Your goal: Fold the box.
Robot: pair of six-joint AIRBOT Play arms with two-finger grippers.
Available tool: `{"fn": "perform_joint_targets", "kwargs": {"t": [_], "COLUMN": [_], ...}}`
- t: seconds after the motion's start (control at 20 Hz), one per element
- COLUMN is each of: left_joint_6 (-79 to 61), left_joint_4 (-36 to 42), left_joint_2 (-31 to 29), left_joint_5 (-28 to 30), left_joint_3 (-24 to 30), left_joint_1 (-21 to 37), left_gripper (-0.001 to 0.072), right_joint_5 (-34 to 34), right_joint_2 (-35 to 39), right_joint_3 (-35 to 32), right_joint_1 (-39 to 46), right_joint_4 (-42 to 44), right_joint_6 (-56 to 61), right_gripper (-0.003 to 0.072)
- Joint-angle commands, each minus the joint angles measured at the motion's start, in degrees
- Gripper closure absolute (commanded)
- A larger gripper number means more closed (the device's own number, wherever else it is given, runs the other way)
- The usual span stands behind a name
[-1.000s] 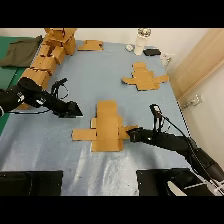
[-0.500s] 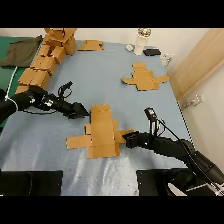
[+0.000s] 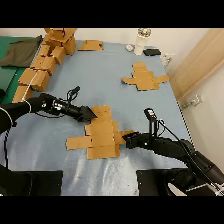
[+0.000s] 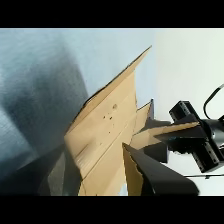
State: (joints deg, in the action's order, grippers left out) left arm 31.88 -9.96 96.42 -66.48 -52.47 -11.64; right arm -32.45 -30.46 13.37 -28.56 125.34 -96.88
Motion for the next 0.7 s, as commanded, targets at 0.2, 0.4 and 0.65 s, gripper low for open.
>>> {"fn": "perform_joint_targets", "kwargs": {"t": [0.2, 0.4, 0.65], "left_joint_6": [-2.8, -2.8, -3.7], "left_joint_4": [0.7, -1.0, -2.3], "left_joint_2": [0.7, 0.7, 0.7], "left_joint_5": [-2.1, -4.6, -7.3], "left_joint_3": [0.0, 0.0, 0.0], "left_joint_1": [-1.1, -1.1, -0.6], "left_gripper": [0.0182, 0.0193, 0.0417], "right_joint_5": [-0.4, -0.6, -0.6], "right_joint_2": [0.0, -0.7, -2.9], "right_joint_3": [0.0, 0.0, 0.0], "right_joint_1": [0.0, 0.0, 0.0], "right_joint_4": [0.0, 0.0, 0.0], "right_joint_6": [0.5, 0.5, 0.5], "right_gripper": [0.0688, 0.0688, 0.0687]}}
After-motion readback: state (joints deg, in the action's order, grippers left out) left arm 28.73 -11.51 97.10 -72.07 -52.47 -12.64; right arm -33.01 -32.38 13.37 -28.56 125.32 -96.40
